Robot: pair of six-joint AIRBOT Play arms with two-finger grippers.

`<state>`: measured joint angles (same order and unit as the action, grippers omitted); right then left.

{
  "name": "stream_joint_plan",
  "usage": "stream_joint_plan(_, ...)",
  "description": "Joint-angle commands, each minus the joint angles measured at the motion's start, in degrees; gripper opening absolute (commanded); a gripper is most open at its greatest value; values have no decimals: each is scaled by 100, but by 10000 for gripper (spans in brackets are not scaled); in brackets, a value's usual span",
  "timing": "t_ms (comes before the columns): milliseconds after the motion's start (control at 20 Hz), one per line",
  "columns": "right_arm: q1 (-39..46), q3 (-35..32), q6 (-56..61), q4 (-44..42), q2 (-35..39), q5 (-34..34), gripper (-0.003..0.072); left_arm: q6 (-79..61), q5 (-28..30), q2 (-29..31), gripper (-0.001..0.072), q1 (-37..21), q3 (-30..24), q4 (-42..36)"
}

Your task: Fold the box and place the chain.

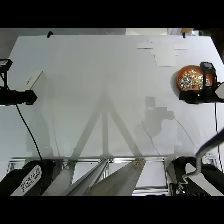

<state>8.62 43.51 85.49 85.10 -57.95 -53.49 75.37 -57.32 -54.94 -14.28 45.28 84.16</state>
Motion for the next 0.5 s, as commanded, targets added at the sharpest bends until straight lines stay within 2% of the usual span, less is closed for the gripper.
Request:
stream_joint_plan(0,2,2,0,-2,-2,0,16,70,-186,-343,174,-299,-4,63)
stream_joint_plan(200,2,2,0,-2,-4,0,16,74,-435,-883,176,-293,-4,39)
stream_joint_plan(250,2,2,0,-2,-2,-2,16,74,-533,-999,221,-295,-4,42)
stream_joint_plan(350,2,2,0,-2,-2,0,16,48,-741,-1163,563,-293,-4,37)
stream_joint_plan(400,2,2,0,-2,-2,0,16,50,-756,-1187,657,-293,-4,37)
stream_joint_plan(450,2,2,2,-2,-2,0,16,50,-756,-1191,654,-295,-4,39)
